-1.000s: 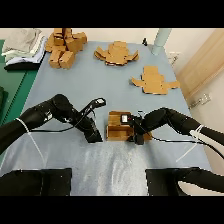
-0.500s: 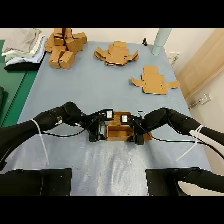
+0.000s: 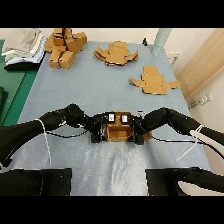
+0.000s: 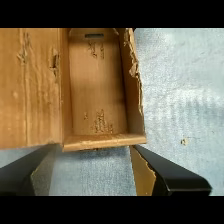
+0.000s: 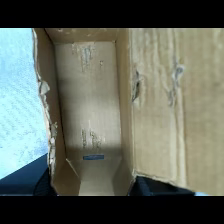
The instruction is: Fold the box.
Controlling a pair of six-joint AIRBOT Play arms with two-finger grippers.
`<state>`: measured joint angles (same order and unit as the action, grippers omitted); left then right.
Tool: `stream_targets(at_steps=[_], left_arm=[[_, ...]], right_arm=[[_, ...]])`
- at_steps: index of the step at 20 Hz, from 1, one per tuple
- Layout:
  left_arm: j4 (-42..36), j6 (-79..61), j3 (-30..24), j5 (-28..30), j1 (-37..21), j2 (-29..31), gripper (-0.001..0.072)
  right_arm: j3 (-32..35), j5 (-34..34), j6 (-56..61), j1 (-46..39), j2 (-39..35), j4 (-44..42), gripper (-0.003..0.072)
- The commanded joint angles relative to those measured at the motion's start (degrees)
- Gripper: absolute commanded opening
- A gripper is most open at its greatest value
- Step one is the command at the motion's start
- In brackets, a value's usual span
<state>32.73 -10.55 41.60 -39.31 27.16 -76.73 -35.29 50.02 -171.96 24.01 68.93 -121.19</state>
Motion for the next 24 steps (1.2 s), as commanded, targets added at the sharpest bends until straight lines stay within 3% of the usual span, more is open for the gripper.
stream_targets(at_steps=[1,13,24], left_arm=[[2.2,-0.1,0.0,-0.3,-0.2,-0.1,0.0699],[2.2,7.7,0.0,-2.1,1.1,0.5,0.0699],[2.0,8.7,0.0,4.9,4.5,0.3,0.0698]], right_arm=[[0.0,0.0,0.0,0.0,0.0,0.0,0.0504],[0.0,0.0,0.0,0.0,0.0,0.0,0.0504],[0.0,0.0,0.0,0.0,0.0,0.0,0.0504]])
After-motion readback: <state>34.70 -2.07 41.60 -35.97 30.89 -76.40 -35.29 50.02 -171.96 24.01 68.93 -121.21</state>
